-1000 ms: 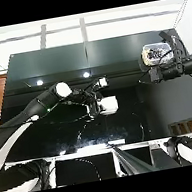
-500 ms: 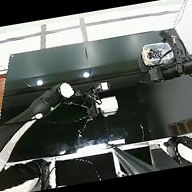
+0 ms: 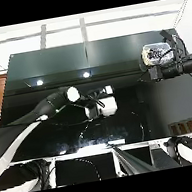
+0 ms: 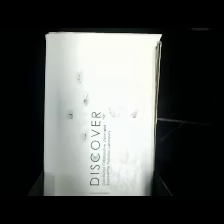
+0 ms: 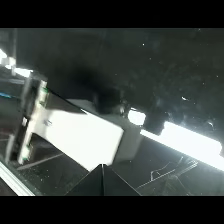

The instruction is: Fold the box and place the chain.

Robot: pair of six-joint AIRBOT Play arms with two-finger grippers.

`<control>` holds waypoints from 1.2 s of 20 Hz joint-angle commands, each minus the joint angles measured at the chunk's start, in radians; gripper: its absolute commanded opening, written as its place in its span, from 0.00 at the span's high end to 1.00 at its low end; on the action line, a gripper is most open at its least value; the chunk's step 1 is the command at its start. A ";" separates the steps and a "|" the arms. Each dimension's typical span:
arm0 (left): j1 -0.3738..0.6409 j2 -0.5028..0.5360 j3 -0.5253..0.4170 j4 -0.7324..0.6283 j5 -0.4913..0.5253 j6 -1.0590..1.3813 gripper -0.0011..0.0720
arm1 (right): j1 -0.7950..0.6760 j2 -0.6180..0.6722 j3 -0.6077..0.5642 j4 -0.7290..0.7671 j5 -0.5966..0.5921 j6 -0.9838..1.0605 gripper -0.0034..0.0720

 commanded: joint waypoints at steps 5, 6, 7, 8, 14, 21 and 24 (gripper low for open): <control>0.503 0.064 0.134 0.340 -0.011 -0.477 0.51 | 0.000 0.000 0.001 0.003 -0.010 0.021 0.94; 0.608 0.039 0.176 0.344 0.000 -0.504 0.51 | 0.000 0.000 0.001 0.007 -0.010 0.024 0.94; 0.715 -0.005 0.237 0.344 0.002 -0.532 0.51 | 0.000 0.000 0.001 0.011 -0.010 0.026 0.94; 0.803 -0.060 0.308 0.344 -0.009 -0.549 0.51 | 0.000 0.000 0.001 0.012 -0.011 0.032 0.94; 1.081 -0.472 0.829 0.341 -0.076 -0.687 0.51 | 0.000 0.000 0.001 0.018 -0.081 0.064 0.94; 1.046 -0.680 1.028 0.323 -0.145 -0.727 0.49 | 0.000 0.000 0.001 0.021 -0.126 0.072 0.94; 1.023 -0.677 1.075 0.336 -0.197 -0.773 0.00 | 0.000 0.000 0.001 0.023 -0.113 0.072 0.94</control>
